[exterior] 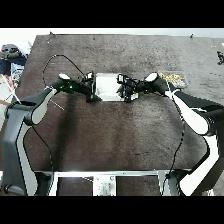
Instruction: Fold the box and place the chain.
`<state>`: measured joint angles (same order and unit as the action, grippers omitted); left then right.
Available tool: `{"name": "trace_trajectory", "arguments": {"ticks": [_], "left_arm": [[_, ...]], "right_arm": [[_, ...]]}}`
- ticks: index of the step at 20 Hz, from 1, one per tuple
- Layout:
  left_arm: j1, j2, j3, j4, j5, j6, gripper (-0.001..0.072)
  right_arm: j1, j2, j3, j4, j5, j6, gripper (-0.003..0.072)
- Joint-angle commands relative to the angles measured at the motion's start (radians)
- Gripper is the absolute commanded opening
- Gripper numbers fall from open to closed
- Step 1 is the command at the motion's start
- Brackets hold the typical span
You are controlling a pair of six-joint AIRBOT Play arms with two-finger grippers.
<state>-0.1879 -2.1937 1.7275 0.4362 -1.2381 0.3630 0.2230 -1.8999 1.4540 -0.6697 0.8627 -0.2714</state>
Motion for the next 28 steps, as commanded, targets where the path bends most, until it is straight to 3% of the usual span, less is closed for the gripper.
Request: {"name": "trace_trajectory", "arguments": {"ticks": [1,3,4,5,10,14,20,25,28], "left_arm": [[0.0,0.0,0.0,0.0,0.0,0.001,0.0468],[0.0,0.0,0.0,0.0,0.001,0.001,0.0468],[0.0,0.0,0.0,0.0,0.001,0.001,0.0468],[0.0,0.0,0.0,0.0,0.001,0.001,0.0468],[0.0,0.0,0.0,0.0,0.001,0.001,0.0468],[0.0,0.0,0.0,0.0,0.0,0.001,0.0468],[0.0,-0.001,0.0,0.0,0.001,0.001,0.0468],[0.0,0.0,0.0,0.0,0.001,0.001,0.0468],[0.0,0.0,0.0,0.0,0.0,0.001,0.0468]], "right_arm": [[-0.007,0.035,0.0,-0.142,0.003,0.187,0.0153],[-0.011,0.066,0.0,-0.262,0.006,0.338,0.0151],[-0.012,0.089,0.0,-0.325,0.016,0.404,0.0041],[-0.013,0.111,0.0,-0.366,0.018,0.478,0.0011],[-0.071,0.204,0.024,-0.41,0.108,0.87,0.001],[-0.186,0.204,0.034,-0.353,0.232,1.125,0.001],[-0.314,0.138,-0.056,-0.099,0.267,1.159,0.001],[-0.275,0.009,-0.082,0.097,0.277,1.105,0.0012],[-0.221,-0.003,-0.081,0.137,0.256,1.08,0.0012]]}}
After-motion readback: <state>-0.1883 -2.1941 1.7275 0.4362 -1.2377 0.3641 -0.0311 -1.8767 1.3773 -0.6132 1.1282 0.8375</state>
